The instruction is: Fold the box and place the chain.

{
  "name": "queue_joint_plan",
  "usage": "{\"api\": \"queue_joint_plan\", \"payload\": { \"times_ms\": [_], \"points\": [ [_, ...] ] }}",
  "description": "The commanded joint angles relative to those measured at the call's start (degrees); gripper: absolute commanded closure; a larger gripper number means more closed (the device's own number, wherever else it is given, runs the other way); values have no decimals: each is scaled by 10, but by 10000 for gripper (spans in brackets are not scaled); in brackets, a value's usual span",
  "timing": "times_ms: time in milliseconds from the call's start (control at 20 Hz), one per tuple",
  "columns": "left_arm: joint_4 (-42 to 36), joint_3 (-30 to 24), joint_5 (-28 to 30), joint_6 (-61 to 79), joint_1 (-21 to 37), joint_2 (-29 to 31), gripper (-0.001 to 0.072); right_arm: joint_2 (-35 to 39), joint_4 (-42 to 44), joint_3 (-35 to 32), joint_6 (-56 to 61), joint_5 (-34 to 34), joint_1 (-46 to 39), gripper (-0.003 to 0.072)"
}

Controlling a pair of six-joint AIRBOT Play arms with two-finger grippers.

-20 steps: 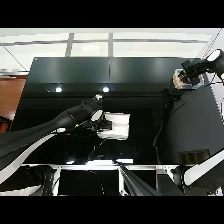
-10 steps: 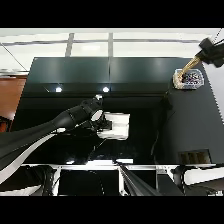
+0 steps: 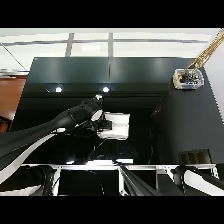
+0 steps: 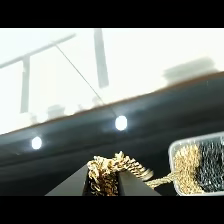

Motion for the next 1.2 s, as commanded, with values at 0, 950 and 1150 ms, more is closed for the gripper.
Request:
{"api": "queue_joint_plan", "payload": {
  "times_ms": [0,950,1150],
  "points": [
    [-1,0,6,0,0,0,678,63,59,0,-35,37,0,676],
    [-12,0,5,0,0,0,678,115,122,-109,-95,242,167,675],
    [-12,0,5,0,0,0,678,117,122,-222,-118,247,262,676]
  ]
}}
